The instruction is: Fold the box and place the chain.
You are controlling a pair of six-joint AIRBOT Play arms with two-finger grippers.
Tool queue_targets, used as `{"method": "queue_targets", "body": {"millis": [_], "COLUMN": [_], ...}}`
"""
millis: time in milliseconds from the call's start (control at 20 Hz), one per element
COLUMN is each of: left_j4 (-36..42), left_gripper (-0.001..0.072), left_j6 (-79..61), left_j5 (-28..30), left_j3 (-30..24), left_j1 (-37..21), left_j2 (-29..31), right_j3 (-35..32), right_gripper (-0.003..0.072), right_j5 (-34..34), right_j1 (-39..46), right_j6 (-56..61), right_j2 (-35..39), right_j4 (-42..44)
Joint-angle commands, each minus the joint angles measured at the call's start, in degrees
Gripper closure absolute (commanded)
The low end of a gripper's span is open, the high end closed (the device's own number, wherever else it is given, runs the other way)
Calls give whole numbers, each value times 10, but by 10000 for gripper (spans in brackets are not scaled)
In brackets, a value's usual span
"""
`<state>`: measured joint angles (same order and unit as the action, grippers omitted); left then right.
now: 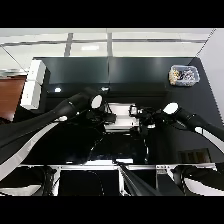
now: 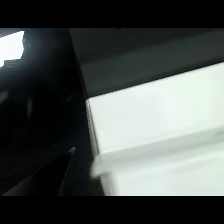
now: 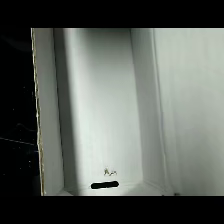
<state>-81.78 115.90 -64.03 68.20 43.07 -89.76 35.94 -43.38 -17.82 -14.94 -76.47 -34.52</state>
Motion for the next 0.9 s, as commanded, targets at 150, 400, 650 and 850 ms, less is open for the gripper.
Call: {"method": "queue_targets", "body": {"millis": [150,400,650,850], "left_j4": [-31,-42,-47,-45], "left_gripper": [360,449,448,668], "left_j6": [118,152,162,171], "left_j5": [-18,-11,-12,-12], "left_j3": [26,26,26,26], "left_j1": [18,19,24,24], "left_j2": [-16,-19,-27,-33], "right_j3": [0,0,0,0], "right_gripper": [211,211,211,211], "right_j5": [0,0,0,0], "right_j1": [0,0,0,0], "right_j6": [0,0,0,0], "right_j2": [0,0,0,0], "right_j4": [0,0,0,0]}}
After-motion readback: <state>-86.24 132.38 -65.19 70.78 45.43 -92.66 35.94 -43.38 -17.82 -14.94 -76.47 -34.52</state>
